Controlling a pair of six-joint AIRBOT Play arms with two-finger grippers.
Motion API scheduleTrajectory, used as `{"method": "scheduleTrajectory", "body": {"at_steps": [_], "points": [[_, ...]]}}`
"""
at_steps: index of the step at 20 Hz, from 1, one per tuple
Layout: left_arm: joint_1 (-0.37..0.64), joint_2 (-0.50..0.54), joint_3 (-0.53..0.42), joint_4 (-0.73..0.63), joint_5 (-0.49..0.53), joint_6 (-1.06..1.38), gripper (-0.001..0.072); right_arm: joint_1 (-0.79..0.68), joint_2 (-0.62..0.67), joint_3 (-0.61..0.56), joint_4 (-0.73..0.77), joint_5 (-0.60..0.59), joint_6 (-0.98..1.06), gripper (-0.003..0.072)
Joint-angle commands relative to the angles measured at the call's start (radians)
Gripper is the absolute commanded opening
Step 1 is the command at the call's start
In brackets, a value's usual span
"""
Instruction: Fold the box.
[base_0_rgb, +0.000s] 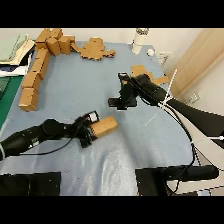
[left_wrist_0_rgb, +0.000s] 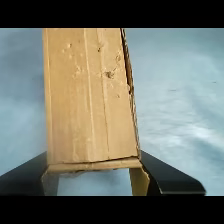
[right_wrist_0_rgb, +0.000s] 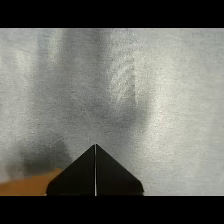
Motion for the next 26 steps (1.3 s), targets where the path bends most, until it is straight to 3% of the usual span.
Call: {"method": "scheduleTrajectory", "body": {"at_steps": [1, 6, 10, 13, 17, 21, 26], "points": [[0.174, 0.06, 0.0, 0.263, -0.035, -0.359, 0.0212, -0.001, -0.001, 0.001, 0.0, 0.0, 0.0, 0.0002], [0.593, 0.158, 0.0, 0.602, -0.259, -0.678, 0.0212, -0.001, -0.001, 0.001, 0.0, 0.0, 0.0, 0.0002], [0.87, 0.228, 0.0, 0.666, -0.452, -0.678, 0.0212, -0.001, -0.001, 0.001, 0.0, 0.0, 0.0, 0.0003], [1.02, 0.254, 0.0, 0.681, -0.509, -0.702, 0.0212, -0.001, -0.001, 0.001, 0.0, 0.0, 0.0, 0.0002], [1.109, 0.254, 0.0, 0.706, -0.534, -0.702, 0.0212, -0.001, -0.001, 0.001, 0.0, 0.0, 0.0, 0.0002], [1.11, 0.253, 0.0, 0.729, -0.445, -0.702, 0.0213, -0.001, -0.001, 0.001, 0.0, 0.0, 0.0, 0.0002], [1.111, 0.215, 0.0, 0.81, -0.425, -0.703, 0.0213, -0.001, -0.001, 0.001, 0.0, 0.0, 0.0, 0.0002]]}}
